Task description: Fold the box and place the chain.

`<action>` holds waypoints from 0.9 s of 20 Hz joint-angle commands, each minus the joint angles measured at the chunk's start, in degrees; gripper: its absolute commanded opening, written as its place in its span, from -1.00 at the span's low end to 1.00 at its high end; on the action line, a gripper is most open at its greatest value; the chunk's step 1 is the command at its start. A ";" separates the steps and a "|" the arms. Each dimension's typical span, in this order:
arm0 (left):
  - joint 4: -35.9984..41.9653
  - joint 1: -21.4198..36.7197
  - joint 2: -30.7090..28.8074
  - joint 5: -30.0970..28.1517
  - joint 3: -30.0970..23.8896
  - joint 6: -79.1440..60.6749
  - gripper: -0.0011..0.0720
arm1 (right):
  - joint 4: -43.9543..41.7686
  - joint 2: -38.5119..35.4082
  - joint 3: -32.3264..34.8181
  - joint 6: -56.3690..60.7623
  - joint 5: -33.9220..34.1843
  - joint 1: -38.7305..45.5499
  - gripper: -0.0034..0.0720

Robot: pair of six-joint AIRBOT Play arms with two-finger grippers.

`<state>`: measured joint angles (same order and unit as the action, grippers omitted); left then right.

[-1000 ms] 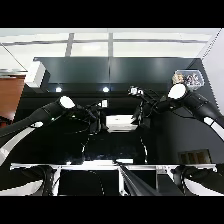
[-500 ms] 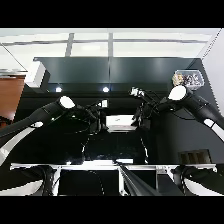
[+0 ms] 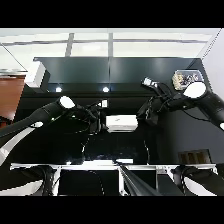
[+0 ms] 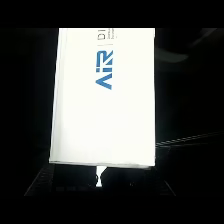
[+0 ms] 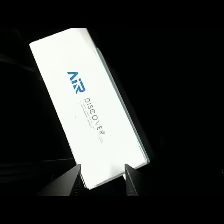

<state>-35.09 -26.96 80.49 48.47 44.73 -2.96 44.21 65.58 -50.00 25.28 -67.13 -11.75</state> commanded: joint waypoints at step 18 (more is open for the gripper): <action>-0.02 -0.04 0.04 -0.02 -0.04 -0.02 0.33 | -23.10 0.02 8.94 23.98 2.95 8.39 -0.87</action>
<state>-35.09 -26.96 80.51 48.47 44.71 -2.96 28.53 64.90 -43.03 45.54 -67.46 -2.68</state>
